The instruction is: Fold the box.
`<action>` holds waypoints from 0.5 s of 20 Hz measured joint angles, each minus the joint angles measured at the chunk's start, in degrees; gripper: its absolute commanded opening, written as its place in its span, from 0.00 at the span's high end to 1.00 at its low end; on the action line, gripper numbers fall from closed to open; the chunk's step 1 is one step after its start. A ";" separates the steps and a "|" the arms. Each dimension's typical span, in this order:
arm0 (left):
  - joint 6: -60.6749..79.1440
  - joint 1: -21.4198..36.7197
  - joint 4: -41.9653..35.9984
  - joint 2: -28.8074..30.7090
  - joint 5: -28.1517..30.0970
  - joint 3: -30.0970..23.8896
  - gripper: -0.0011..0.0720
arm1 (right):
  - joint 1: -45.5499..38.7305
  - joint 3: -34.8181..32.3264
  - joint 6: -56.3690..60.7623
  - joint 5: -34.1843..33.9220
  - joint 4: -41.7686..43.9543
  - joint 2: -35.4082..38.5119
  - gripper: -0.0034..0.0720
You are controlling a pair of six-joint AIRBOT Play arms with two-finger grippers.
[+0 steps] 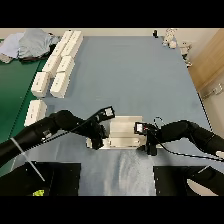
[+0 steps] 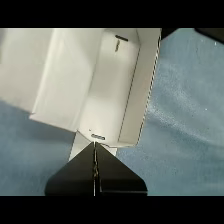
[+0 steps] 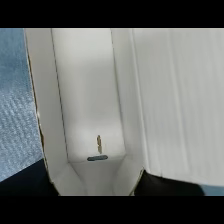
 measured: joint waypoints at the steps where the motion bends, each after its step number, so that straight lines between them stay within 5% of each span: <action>1: -2.99 1.25 1.07 2.27 -1.36 0.61 0.97 | -0.02 0.00 0.00 0.00 0.00 0.00 0.23; 6: -23.28 8.85 5.03 11.52 -6.45 2.03 0.97 | 0.00 0.00 0.00 0.00 0.00 0.00 0.24; 10: -45.48 16.37 10.80 12.02 -12.90 0.94 0.97 | 0.00 0.00 0.00 -0.02 0.00 0.00 0.23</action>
